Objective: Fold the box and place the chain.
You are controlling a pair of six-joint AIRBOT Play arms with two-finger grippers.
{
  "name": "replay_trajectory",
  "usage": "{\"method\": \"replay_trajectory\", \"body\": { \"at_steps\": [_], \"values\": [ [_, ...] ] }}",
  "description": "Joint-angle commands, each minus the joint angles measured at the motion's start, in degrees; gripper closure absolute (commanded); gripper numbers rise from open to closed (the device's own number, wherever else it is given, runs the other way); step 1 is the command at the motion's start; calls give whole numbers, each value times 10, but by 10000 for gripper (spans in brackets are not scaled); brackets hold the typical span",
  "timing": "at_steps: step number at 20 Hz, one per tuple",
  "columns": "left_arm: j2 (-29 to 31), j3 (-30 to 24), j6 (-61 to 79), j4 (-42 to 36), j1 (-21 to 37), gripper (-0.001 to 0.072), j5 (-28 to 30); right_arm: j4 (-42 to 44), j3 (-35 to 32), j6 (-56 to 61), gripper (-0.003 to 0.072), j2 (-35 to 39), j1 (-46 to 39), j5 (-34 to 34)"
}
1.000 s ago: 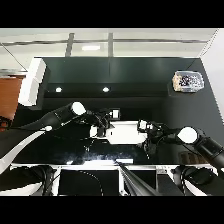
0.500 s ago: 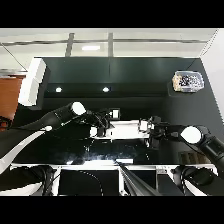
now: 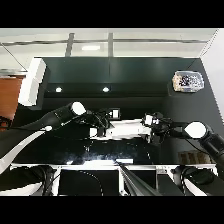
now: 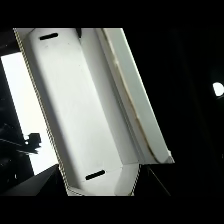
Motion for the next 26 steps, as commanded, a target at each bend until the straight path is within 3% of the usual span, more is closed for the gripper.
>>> {"method": "replay_trajectory", "body": {
  "at_steps": [1, 16, 26],
  "values": [
    [0, 0, 0, 0, 0, 684, 0, 29, 0, -30, 54, -18, -5, -6],
    [6, 0, 0, 0, 0, 684, -1, 74, -1, -80, 53, -46, -12, 43],
    [6, 0, 0, 0, 0, 684, 0, 114, -44, -168, 53, -57, -12, 21]
  ]
}}
